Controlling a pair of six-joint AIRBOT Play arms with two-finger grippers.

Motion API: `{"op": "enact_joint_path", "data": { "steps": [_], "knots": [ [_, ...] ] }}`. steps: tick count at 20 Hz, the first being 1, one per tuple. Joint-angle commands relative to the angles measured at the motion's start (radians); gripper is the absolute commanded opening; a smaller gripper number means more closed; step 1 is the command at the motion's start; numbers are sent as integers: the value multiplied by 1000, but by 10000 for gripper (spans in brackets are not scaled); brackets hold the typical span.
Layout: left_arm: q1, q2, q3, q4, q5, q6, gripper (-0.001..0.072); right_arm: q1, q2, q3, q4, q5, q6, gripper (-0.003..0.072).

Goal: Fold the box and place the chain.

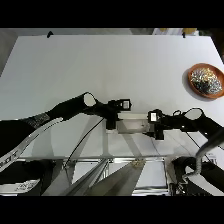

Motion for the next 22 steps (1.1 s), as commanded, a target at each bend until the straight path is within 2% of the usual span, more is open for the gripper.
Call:
{"op": "enact_joint_path", "data": {
  "steps": [1, 6, 8, 9, 10, 13, 22],
  "knots": [
    [0, 1, 0, -2, 7, -2, 9, 22, -7, -8, -24, 3, 20, 661],
    [0, 1, 0, -2, 7, -2, 9, 52, -36, -8, 23, -48, 16, 628],
    [0, 1, 0, -2, 7, -2, 9, 53, -36, -8, 23, -48, 16, 519],
    [0, 1, 0, -2, 7, -2, 9, 53, -36, -8, 23, -48, 16, 496],
    [0, 1, 0, -2, 7, -2, 9, 53, -36, -8, 23, -48, 16, 413],
    [0, 1, 0, -2, 7, -2, 9, 53, -36, -8, 23, -47, 17, 339],
    [0, 1, 0, -2, 7, -2, 9, 53, -35, -8, 23, -47, 16, 342]
  ]
}}
